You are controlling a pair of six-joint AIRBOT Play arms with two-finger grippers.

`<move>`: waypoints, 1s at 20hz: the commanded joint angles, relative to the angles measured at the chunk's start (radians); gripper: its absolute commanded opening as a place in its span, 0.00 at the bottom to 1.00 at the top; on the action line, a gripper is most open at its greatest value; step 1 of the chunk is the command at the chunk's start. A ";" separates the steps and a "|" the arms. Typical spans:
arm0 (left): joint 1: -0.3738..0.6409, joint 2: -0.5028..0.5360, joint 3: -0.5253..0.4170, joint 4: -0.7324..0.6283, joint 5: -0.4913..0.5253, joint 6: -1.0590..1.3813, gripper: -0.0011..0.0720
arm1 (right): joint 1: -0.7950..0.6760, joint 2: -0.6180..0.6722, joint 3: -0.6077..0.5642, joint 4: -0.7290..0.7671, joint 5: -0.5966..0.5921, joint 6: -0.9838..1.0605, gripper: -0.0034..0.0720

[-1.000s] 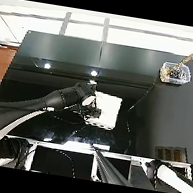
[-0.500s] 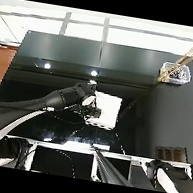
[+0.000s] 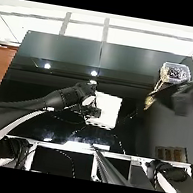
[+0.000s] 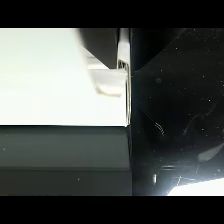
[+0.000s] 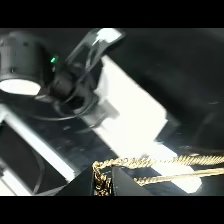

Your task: Fold the box and place the chain.

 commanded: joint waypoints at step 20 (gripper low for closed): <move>0.000 0.001 0.000 0.000 0.000 0.000 0.06 | 0.205 -0.220 -0.359 0.145 -0.309 -0.074 0.45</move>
